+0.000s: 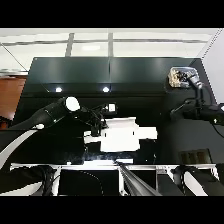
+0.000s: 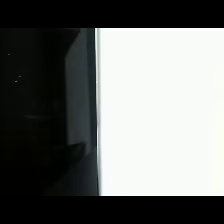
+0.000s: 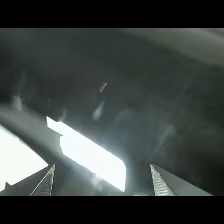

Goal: Fold the box and place the chain.

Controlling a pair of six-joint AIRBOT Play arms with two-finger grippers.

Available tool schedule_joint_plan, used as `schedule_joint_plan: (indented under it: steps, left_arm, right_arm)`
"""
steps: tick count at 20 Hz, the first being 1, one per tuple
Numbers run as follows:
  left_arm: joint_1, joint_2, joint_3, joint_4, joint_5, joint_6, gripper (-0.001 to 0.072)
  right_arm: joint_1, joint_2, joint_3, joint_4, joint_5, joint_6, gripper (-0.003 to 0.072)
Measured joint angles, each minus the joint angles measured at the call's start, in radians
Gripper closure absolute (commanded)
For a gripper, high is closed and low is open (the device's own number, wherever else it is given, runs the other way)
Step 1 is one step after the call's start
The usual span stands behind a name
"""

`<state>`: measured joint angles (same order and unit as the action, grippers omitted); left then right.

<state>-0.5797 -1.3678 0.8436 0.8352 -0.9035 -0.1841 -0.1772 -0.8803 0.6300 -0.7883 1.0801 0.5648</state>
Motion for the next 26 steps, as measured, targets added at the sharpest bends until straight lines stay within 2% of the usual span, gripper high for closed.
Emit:
schedule_joint_plan:
  steps: [9,15,22,26]
  left_arm:
    - [-0.011,-0.061,0.000,-0.032,0.024,0.039,0.0682]
    - [-0.011,-0.067,0.000,-0.036,0.004,0.042,0.0683]
    - [-0.012,-0.068,0.008,-0.009,-0.003,-0.030,0.0684]
    - [-0.012,-0.068,0.011,0.019,-0.002,-0.071,0.0684]
  right_arm:
    - [0.232,-0.012,-0.121,-0.076,0.026,-0.172,-0.0018]
    - [0.374,-0.014,-0.196,-0.102,-0.040,-0.327,-0.0018]
    - [0.512,-0.014,-0.215,-0.145,-0.109,-0.378,-0.0018]
    - [0.531,-0.010,-0.161,-0.206,-0.133,-0.358,-0.0018]
